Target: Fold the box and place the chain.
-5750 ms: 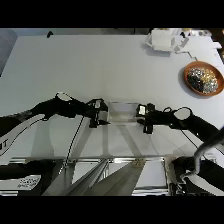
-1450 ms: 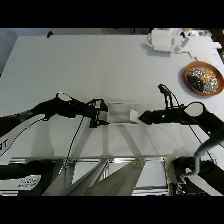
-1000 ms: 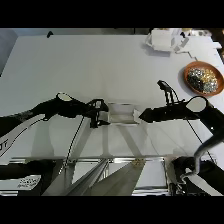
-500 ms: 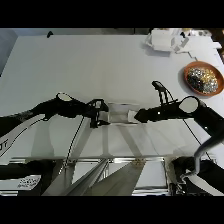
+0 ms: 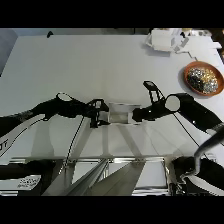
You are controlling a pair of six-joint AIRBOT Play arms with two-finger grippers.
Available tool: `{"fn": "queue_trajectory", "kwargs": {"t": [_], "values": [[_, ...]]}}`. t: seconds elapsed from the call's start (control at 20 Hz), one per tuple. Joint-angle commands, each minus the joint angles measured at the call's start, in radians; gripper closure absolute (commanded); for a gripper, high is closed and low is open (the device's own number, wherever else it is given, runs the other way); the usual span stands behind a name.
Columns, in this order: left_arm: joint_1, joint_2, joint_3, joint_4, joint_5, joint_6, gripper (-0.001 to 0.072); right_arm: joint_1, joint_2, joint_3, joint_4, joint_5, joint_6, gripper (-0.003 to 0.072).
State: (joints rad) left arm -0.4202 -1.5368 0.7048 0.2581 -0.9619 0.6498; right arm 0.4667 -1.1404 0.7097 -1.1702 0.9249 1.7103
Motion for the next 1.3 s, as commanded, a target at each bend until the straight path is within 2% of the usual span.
{"fn": "queue_trajectory", "kwargs": {"t": [0.0, 0.15, 0.45, 0.8, 0.9, 1.15, 1.25], "values": [[0.001, 0.0, 0.0, 0.0, 0.0, -0.001, 0.0691, 0.018, -0.009, 0.024, -0.11, 0.035, 0.127, 0.0246], [0.001, 0.0, 0.0, 0.0, 0.0, 0.0, 0.0691, 0.027, -0.009, 0.051, -0.118, 0.033, 0.15, 0.0288], [0.001, 0.0, 0.0, 0.001, 0.0, -0.001, 0.0691, 0.093, -0.134, 0.14, -0.175, 0.114, 0.241, 0.0288], [0.001, 0.0, 0.0, 0.0, 0.0, -0.001, 0.0691, 0.12, -0.149, 0.145, -0.223, 0.105, 0.336, 0.0295], [0.001, 0.0, 0.0, 0.001, 0.0, -0.001, 0.0691, 0.12, -0.149, 0.145, -0.224, 0.103, 0.352, 0.0332], [0.001, 0.0, 0.0, 0.0, 0.0, 0.0, 0.0691, 0.163, -0.167, 0.145, -0.271, 0.103, 0.406, 0.0338], [0.001, 0.0, 0.0, 0.0, 0.0, -0.001, 0.0691, 0.176, -0.177, 0.145, -0.274, 0.104, 0.413, 0.0365]]}}
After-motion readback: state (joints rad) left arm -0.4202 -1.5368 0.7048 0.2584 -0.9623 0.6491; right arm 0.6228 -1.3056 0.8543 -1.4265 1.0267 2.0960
